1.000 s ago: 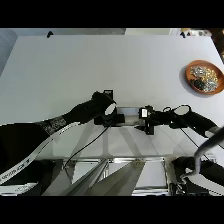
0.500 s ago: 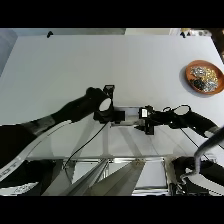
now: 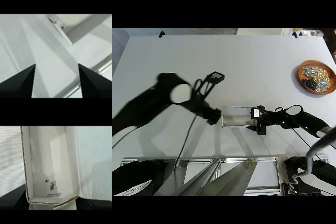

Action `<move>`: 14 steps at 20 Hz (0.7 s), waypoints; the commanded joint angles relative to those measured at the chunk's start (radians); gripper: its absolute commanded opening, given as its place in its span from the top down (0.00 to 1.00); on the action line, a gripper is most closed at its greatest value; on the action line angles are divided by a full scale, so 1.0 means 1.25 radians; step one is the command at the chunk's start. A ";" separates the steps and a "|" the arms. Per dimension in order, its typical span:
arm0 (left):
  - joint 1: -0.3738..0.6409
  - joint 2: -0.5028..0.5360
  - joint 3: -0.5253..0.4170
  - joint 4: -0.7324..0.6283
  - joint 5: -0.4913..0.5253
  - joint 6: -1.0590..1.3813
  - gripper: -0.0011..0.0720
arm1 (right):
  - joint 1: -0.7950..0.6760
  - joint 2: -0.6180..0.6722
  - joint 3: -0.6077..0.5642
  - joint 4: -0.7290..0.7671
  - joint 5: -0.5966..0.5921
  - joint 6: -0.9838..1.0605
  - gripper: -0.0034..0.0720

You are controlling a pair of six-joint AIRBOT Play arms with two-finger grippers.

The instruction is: Fold the box and place the chain.

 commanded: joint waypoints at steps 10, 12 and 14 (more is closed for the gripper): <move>0.205 -0.042 -0.436 -0.626 0.395 1.585 0.03 | 0.000 0.001 0.000 0.000 0.001 -0.001 0.42; 0.205 -0.128 -0.435 -0.753 0.396 1.704 0.03 | 0.000 0.001 0.000 0.000 0.001 -0.001 0.42; 0.204 -0.182 -0.435 -0.823 0.395 1.765 0.03 | 0.000 0.001 0.000 0.000 0.000 -0.001 0.42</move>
